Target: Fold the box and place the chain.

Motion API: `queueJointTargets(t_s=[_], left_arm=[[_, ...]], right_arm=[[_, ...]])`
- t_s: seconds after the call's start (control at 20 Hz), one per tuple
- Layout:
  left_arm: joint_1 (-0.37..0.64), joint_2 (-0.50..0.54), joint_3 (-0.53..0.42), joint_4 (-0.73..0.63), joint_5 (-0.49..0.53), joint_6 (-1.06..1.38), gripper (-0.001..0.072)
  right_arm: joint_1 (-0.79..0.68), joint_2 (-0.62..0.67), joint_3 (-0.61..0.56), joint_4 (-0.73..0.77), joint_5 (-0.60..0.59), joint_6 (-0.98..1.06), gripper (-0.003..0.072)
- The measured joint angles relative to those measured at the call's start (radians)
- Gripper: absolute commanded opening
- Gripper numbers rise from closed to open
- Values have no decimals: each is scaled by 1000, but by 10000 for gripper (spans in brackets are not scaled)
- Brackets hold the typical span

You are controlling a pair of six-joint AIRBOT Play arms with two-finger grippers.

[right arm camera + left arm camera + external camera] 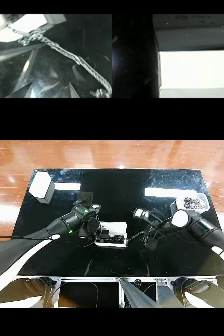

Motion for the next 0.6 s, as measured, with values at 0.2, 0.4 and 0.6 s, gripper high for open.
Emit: queueJointTargets(t_s=[0.2, 0.4, 0.6], left_arm=[[0, 0, 0, 0, 0, 0, 20], [0, 0, 0, 0, 1, 0, 19], [0, 0, 0, 0, 2, 0, 20]], right_arm=[[47, -44, -32, 120, -101, -242, 546], [83, -96, -41, 183, -169, -365, 532], [95, -127, -43, 231, -235, -443, 533]])
